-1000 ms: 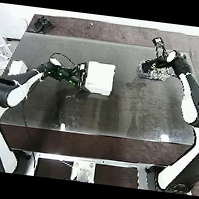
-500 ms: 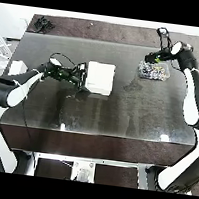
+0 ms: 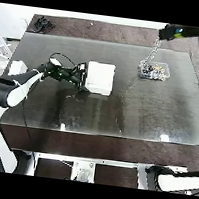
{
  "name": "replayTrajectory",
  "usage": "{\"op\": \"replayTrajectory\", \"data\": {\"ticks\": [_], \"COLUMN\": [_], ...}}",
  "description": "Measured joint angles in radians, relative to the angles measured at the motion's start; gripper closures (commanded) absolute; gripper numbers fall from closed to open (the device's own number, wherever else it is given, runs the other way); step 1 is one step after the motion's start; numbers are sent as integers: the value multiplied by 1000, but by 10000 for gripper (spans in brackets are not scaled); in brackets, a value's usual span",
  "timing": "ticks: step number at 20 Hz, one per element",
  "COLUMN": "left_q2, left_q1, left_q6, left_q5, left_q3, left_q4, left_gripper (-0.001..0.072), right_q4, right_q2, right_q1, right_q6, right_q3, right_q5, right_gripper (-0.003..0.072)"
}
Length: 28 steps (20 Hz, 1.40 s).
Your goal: Fold the box and place the chain.
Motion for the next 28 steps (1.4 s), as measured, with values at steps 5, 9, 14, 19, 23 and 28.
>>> {"op": "replayTrajectory", "data": {"ticks": [5,9,14,19,23,28], "left_q2": [0,0,0,0,0,0], "left_q1": [0,0,0,0,0,0], "left_q6": [0,0,0,0,0,0], "left_q5": [0,0,0,0,0,0], "left_q3": [0,0,0,0,0,0], "left_q4": [0,0,0,0,0,0], "left_gripper": [171,171,171,171,171,171], "right_q4": [-12,-14,-15,-10,-7,8], "right_q2": [136,169,180,180,180,178], "right_q1": [93,180,268,323,359,377], "right_q6": [3,7,18,22,24,24], "right_q3": [0,0,0,-2,-2,-3], "right_q5": [8,42,66,73,74,74], "right_gripper": [686,686,686,686,686,686]}}
